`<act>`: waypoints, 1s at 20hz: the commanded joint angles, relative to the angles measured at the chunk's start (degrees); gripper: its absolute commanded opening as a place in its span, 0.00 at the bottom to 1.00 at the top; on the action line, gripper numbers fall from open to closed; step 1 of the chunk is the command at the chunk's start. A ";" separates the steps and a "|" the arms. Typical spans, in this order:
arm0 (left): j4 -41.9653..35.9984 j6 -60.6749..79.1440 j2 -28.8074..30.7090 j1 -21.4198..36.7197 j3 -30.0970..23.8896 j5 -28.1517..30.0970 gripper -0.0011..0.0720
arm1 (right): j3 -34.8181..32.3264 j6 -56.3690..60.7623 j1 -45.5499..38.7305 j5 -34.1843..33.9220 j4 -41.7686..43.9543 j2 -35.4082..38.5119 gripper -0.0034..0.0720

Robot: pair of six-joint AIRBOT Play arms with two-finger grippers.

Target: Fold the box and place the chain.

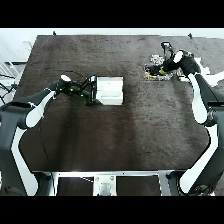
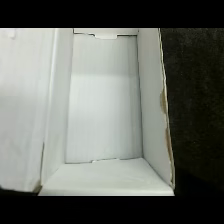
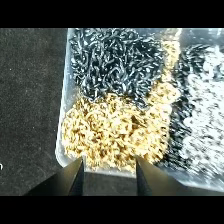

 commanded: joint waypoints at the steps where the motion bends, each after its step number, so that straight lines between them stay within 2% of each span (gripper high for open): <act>1: 0.04 0.02 -0.02 0.02 0.00 0.00 0.63 | 0.94 -2.25 0.13 -0.66 3.15 -2.01 0.47; 2: 0.04 0.02 -0.02 0.02 0.00 0.00 0.63 | 0.96 -2.23 0.13 -0.90 3.15 -2.01 0.45; 8: 0.04 0.02 -0.02 0.02 0.00 0.02 0.63 | 1.20 -4.17 1.16 2.60 2.21 -2.01 0.06; 12: 0.04 0.02 -0.02 0.02 0.00 0.00 0.63 | 2.75 -3.28 1.16 3.80 -0.22 2.47 0.06; 20: 0.04 0.02 -0.02 0.02 0.00 -0.02 0.63 | 2.75 -3.61 1.81 4.76 -2.51 21.62 0.06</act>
